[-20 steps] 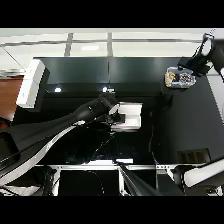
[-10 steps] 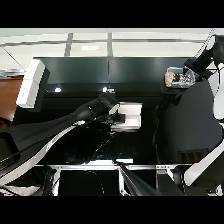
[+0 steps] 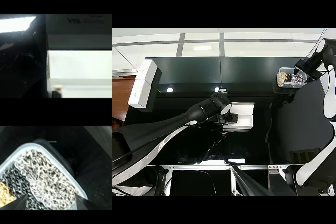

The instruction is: Fold the box and place the chain.

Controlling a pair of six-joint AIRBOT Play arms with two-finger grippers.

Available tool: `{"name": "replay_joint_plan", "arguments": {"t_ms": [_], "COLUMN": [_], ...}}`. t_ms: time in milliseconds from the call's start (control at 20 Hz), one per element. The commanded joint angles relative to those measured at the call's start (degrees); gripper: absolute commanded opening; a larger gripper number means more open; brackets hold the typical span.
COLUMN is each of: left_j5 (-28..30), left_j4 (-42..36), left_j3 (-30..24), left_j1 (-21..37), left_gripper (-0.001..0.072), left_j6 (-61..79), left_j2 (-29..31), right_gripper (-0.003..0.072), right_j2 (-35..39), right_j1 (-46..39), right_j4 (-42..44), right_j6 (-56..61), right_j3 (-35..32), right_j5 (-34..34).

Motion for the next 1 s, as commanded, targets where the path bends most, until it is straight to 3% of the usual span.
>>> {"name": "replay_joint_plan", "arguments": {"t_ms": [0,250,350,400,450,800,950], "left_j5": [-0.02,-0.02,-0.04,-0.04,-0.04,-0.04,-0.04], "left_j4": [0.00,0.00,0.00,0.00,0.00,0.00,0.04], "left_j3": [0.04,0.04,0.04,0.04,0.04,0.04,0.04], "left_j1": [0.04,0.04,0.04,0.04,0.04,0.04,0.04], "left_gripper": [0.0027,0.0027,0.0027,0.0027,0.0027,0.0027,0.0027], "left_j6": [0.02,0.02,0.02,0.02,0.02,0.02,0.02], "left_j2": [0.02,0.02,0.02,0.02,0.02,0.02,0.02], "right_gripper": [0.0711,0.0709,0.0422,0.0192,0.0016,0.0013,0.0013], "right_j2": [-0.39,-1.33,-1.44,-1.22,-0.76,11.26,20.24], "right_j1": [-0.09,0.04,0.02,0.02,0.02,-0.31,-0.50], "right_j4": [-0.02,0.00,0.00,0.00,0.02,0.33,7.15], "right_j6": [0.00,-2.91,-3.15,-4.28,-6.32,-25.18,-31.10], "right_j3": [-0.24,-3.10,-3.08,-3.06,-3.06,-3.08,-3.13], "right_j5": [-2.62,-3.37,-3.19,-3.19,-3.15,-2.62,-1.05]}}
